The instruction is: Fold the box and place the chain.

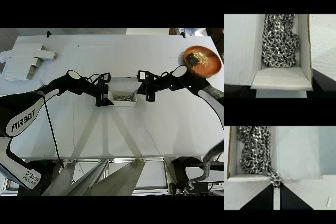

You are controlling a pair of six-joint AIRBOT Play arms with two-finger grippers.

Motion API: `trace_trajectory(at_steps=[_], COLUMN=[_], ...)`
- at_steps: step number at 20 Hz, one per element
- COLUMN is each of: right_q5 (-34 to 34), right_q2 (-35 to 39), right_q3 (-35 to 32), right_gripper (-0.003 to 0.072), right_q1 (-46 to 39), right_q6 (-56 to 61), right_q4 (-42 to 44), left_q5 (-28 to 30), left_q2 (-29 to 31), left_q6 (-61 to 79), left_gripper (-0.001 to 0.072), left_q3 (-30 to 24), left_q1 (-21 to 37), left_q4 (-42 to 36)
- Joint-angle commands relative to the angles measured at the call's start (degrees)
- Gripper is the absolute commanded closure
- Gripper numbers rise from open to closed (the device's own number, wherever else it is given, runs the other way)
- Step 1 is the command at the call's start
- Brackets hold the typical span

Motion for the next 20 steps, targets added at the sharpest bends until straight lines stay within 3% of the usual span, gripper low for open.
trace_trajectory(at_steps=[1,6,9,14,20], right_q5=[2.34,9.33,9.77,2.12,-3.93], right_q2=[3.96,7.39,7.54,7.52,5.44], right_q3=[0.00,0.02,0.00,0.00,0.00], right_gripper=[0.0674,0.0675,0.0675,0.0674,0.0675], right_q1=[0.02,0.44,3.91,10.56,12.15], right_q6=[4.07,4.07,4.07,4.07,6.12], right_q4=[0.42,9.22,10.14,10.08,8.63], left_q5=[0.04,0.04,0.04,0.04,0.04], left_q2=[-0.02,-0.02,-0.02,-0.02,-0.02], left_q6=[0.09,0.09,0.11,0.09,0.11], left_gripper=[0.0234,0.0234,0.0234,0.0234,0.0234], left_q3=[0.02,0.02,0.02,0.02,0.02], left_q1=[-0.02,-0.02,-0.02,-0.02,-0.02], left_q4=[0.04,0.04,0.04,0.04,0.04])
